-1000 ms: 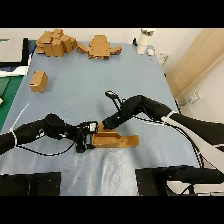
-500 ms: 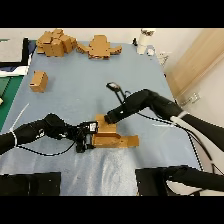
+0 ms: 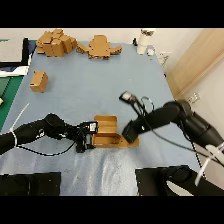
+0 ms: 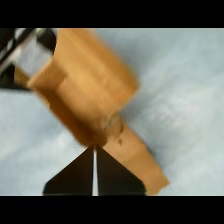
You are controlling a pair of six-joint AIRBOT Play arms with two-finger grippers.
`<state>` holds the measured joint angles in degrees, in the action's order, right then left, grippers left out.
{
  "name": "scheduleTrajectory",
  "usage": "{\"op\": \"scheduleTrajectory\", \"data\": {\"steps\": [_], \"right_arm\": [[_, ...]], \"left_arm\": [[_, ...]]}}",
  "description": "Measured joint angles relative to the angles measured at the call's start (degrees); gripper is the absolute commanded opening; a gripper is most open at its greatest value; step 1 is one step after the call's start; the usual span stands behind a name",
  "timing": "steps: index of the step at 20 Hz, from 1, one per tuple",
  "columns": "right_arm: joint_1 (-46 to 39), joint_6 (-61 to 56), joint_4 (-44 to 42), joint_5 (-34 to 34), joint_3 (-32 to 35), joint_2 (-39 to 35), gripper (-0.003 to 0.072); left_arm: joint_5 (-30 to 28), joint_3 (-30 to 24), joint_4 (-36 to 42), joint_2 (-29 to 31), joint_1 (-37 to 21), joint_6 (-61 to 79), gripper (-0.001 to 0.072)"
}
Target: Fold the box.
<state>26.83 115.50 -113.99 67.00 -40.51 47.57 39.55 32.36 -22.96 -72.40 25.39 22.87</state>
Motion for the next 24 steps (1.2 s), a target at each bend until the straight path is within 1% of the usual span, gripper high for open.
{"op": "scheduleTrajectory", "data": {"steps": [1,2,4,6,9,12,13,14,15,16,18,19,20,21,24], "right_arm": [[0.7,3.0,0.8,0.7,2.6,-1.1,0.0631],[1.2,6.4,1.6,0.5,4.9,-1.9,0.0643],[2.1,14.4,3.6,-2.9,9.1,-2.6,0.0643],[2.6,21.9,4.9,-7.8,11.6,-2.5,0.0643],[3.0,30.0,5.4,-14.5,13.3,-1.7,0.0643],[3.2,35.0,2.9,-18.5,14.0,-1.1,0.0636],[3.2,36.0,1.7,-19.3,14.1,-1.0,0.0560],[3.3,36.8,0.7,-19.9,14.2,-0.9,0.0468],[3.4,37.2,-0.1,-20.3,14.3,-0.9,0.0457],[3.7,37.7,-0.8,-20.7,14.3,-0.8,0.0411],[4.2,38.4,-1.6,-21.2,14.4,-0.5,0.0264],[4.5,38.5,-1.7,-21.2,14.4,-0.3,0.0260],[4.6,38.7,-1.9,-21.4,14.4,-0.1,0.0229],[4.9,39.0,-2.0,-21.6,14.4,0.2,0.0160],[5.2,40.5,-2.4,-22.2,14.4,0.8,0.0156]], "left_arm": [[0.0,0.0,0.0,0.0,0.0,0.0,0.0600],[0.0,0.0,0.0,0.0,0.0,0.0,0.0600],[0.0,0.0,0.0,0.0,0.0,0.0,0.0600],[0.0,0.0,0.0,0.0,0.0,0.0,0.0600],[0.0,0.0,0.0,0.0,0.0,0.0,0.0600],[0.0,0.0,0.0,0.0,0.0,0.0,0.0600],[0.0,0.0,0.0,0.0,0.0,0.0,0.0600],[0.0,0.0,0.0,0.0,0.0,0.0,0.0600],[0.0,0.0,0.0,0.0,0.0,0.0,0.0600],[0.0,0.0,0.0,0.0,0.0,0.0,0.0600],[0.0,0.0,0.0,0.0,0.0,0.0,0.0600],[0.0,0.0,0.0,0.0,0.0,0.0,0.0600],[0.0,0.0,0.0,0.0,0.0,0.0,0.0600],[0.0,0.0,0.0,0.0,0.0,0.0,0.0600],[0.0,0.0,0.0,0.0,0.0,0.0,0.0600]]}}
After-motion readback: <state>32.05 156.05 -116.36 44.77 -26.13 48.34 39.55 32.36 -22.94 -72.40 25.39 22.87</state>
